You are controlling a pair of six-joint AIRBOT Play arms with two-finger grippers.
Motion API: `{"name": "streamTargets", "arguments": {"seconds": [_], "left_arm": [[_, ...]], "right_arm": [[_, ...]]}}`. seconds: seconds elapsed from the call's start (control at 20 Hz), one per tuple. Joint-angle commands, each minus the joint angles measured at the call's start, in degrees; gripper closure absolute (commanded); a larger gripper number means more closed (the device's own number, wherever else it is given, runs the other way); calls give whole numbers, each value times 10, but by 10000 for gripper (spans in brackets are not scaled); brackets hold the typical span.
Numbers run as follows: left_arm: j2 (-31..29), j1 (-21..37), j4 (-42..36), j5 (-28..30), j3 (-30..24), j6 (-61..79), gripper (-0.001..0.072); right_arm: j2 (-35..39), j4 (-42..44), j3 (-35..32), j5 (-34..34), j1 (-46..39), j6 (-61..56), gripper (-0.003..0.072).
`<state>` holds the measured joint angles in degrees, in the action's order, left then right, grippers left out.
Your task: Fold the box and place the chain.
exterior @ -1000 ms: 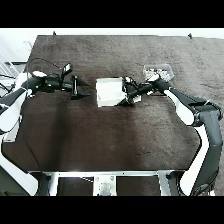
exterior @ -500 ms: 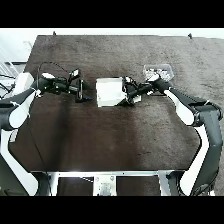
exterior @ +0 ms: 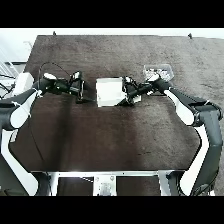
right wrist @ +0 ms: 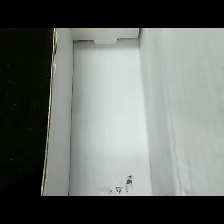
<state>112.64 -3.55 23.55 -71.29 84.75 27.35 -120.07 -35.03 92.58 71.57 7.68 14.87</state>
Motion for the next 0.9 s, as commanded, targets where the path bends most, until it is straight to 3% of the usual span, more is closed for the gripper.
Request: {"name": "streamTargets", "arguments": {"seconds": [0.0, 0.85], "left_arm": [[0, -7, 9, -2, 1, -19, -11], [2, -40, 37, 22, 1, -55, -11]], "right_arm": [[0, 0, 0, 0, 0, 0, 170], [0, 0, 0, 0, 0, 0, 170]]}}
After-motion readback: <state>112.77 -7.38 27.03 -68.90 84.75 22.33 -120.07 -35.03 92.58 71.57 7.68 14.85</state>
